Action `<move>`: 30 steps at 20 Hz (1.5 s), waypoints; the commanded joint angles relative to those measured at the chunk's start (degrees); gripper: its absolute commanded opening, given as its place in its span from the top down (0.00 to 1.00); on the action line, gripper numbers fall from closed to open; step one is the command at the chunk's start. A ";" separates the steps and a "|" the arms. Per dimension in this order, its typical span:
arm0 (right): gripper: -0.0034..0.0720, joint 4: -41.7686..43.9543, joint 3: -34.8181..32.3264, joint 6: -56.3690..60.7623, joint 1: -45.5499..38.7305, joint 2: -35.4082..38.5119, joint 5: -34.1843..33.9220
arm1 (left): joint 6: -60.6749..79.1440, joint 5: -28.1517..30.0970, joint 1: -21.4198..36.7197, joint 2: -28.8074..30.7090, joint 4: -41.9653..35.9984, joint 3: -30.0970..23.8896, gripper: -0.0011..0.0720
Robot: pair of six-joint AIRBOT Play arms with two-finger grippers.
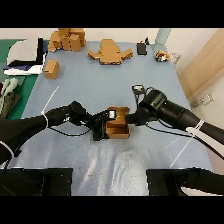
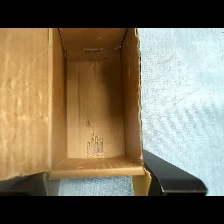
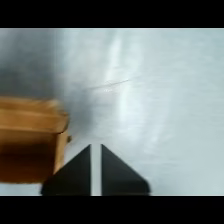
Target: Fold the box.
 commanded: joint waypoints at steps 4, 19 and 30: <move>0.95 31.71 0.57 -34.60 -22.73 -6.97 13.97 | 0.00 0.00 0.04 -0.04 0.00 -0.02 0.28; 0.95 70.77 -10.14 -85.00 -21.66 -9.07 3.23 | 0.00 0.04 0.04 -0.04 0.00 -0.02 0.28; 0.95 50.49 -18.93 -82.99 -7.96 12.35 27.10 | 0.00 0.02 0.04 -0.04 0.00 0.00 0.28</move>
